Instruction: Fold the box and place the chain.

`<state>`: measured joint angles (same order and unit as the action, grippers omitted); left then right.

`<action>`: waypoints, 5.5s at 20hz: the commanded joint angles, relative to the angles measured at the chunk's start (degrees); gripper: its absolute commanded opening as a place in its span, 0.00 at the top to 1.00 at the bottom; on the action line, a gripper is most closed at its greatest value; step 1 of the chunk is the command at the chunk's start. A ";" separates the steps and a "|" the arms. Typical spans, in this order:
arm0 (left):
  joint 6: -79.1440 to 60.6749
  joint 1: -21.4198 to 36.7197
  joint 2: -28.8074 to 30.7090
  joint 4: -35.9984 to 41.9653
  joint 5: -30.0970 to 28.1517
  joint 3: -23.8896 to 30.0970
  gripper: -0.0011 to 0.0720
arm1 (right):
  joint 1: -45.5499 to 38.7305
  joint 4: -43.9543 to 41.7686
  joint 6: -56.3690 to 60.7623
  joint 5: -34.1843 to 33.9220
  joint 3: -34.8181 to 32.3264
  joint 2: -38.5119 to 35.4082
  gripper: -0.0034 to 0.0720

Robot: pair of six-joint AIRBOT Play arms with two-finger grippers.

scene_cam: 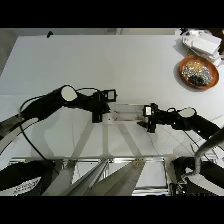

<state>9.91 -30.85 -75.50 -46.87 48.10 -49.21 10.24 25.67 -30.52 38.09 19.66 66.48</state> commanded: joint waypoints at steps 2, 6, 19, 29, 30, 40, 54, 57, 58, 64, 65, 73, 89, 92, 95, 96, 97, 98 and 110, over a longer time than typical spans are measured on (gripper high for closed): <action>15.93 7.85 6.95 -6.34 8.22 0.04 0.99 | 0.00 0.00 0.02 0.04 -0.02 -0.04 0.43; 38.82 13.51 7.26 -6.36 10.80 0.35 0.98 | 0.00 0.00 0.02 0.04 -0.02 -0.04 0.43; 56.11 5.84 -10.14 0.17 7.56 1.62 0.98 | 0.00 0.00 0.02 0.04 -0.02 -0.04 0.43; 54.38 2.91 -10.69 6.14 6.51 1.57 0.98 | 0.00 0.00 0.02 0.04 -0.02 -0.04 0.43; 54.38 2.91 -10.08 6.16 6.54 1.57 0.98 | 0.00 -0.02 0.02 0.04 -0.02 -0.04 0.43; 50.27 -1.07 -6.36 11.74 3.08 0.92 0.83 | 0.00 -0.02 0.02 0.04 -0.02 -0.04 0.43; 54.18 -0.79 -6.34 6.29 7.61 -0.79 0.61 | 0.00 0.00 0.02 0.04 -0.02 -0.04 0.43; 57.37 0.55 -6.32 3.34 9.49 -0.79 0.61 | 0.00 -0.02 0.02 0.04 -0.02 -0.04 0.43; 57.46 0.59 -6.32 3.39 9.81 -0.79 0.61 | 0.00 -0.02 0.02 0.04 -0.02 -0.04 0.43; 57.68 0.39 -5.11 4.11 9.44 -0.81 0.58 | 0.00 -0.02 0.02 0.04 -0.02 -0.04 0.43; 57.68 0.17 -4.66 4.96 8.85 -0.81 0.52 | 0.00 -0.02 0.02 0.04 -0.02 -0.04 0.43; 64.28 -4.76 -4.70 2.69 6.12 -2.47 0.26 | 0.00 -0.02 0.02 0.04 -0.02 -0.04 0.43; 88.21 -11.76 -11.93 -17.22 9.60 -16.87 0.21 | 0.00 -0.02 0.02 0.04 -0.02 -0.04 0.43; 90.42 -13.11 -12.87 -18.82 10.84 -18.86 0.21 | 0.00 -0.02 0.02 0.04 -0.02 -0.04 0.43; 93.26 -13.92 -13.22 -21.22 11.91 -19.12 0.21 | 0.00 -0.02 0.02 0.04 -0.02 -0.04 0.43; 94.20 -14.29 -13.38 -22.03 12.90 -19.12 0.21 | 0.00 -0.02 0.02 0.07 -0.02 -0.04 0.43; 94.92 -14.73 -13.46 -22.91 13.40 -19.12 0.21 | 0.00 0.00 0.02 0.07 -0.02 -0.04 0.43; 95.69 -15.17 -13.53 -23.61 13.40 -19.12 0.21 | 0.00 0.00 0.02 0.04 -0.02 -0.04 0.43; 101.15 -15.96 -17.86 -23.15 13.75 -24.94 0.21 | 0.00 -0.02 0.02 0.04 -0.02 -0.04 0.43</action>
<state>110.24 -46.76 -92.14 -70.41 62.15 -72.86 10.24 25.63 -30.44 38.11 19.66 66.48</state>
